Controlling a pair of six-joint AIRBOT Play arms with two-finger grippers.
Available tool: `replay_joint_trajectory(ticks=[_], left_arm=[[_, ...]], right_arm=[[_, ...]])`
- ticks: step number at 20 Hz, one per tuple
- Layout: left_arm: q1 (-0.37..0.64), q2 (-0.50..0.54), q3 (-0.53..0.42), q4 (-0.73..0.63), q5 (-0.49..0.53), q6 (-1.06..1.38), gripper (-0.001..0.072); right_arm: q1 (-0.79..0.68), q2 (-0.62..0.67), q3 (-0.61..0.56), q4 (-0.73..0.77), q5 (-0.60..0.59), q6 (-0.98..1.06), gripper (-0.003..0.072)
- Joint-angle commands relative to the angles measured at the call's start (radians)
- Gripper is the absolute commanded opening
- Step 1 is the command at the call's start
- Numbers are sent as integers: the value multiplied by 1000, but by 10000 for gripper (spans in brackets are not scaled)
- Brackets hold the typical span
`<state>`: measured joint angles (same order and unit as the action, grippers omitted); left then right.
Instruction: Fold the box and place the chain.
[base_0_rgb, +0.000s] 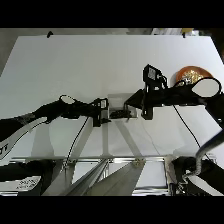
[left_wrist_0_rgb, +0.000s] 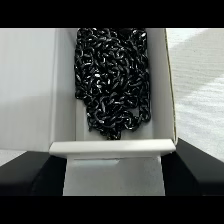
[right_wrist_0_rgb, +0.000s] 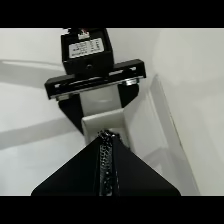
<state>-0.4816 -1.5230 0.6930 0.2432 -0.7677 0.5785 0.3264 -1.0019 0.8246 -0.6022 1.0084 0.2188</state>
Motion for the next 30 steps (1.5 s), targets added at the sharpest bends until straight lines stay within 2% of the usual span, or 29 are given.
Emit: replay_joint_trajectory(ticks=[1, 8, 14, 16, 18, 21, 22, 23, 25, 27, 28, 29, 30], left_arm=[[0, 1, 0, 0, 0, 0, 11], [0, 1, 0, 0, 0, 0, 11], [0, 1, 0, 0, 0, 0, 11], [0, 1, 0, 0, 0, 0, 11], [0, 1, 0, 0, 0, 0, 11], [0, 1, 0, 0, 0, 0, 11], [0, 1, 0, 0, 0, 0, 11], [0, 1, 0, 0, 0, 0, 11], [0, 1, 0, 0, 0, 0, 11], [0, 1, 0, 0, 0, 0, 11], [0, 1, 0, 0, 0, 0, 11], [0, 1, 0, 0, 0, 0, 11], [0, 1, 0, 0, 0, 0, 11]], right_arm=[[18, -26, 1, 6, -87, 21, 20], [18, -43, 2, 137, -216, 20, 20], [18, -44, 2, 126, -243, 20, 20], [18, -48, 2, 87, -229, 20, 20], [18, -58, 2, 9, -166, 20, 20], [18, -94, 10, -186, -65, 20, 32], [18, -110, 24, -233, -41, 20, 112], [18, -126, 52, -260, -18, 20, 184], [18, -167, 161, -269, 39, 21, 191], [18, -234, 322, -269, 102, 45, 177], [18, -275, 397, -270, 108, 79, 143], [18, -321, 463, -274, 105, 120, 20], [18, -368, 507, -273, 98, 150, 20]])
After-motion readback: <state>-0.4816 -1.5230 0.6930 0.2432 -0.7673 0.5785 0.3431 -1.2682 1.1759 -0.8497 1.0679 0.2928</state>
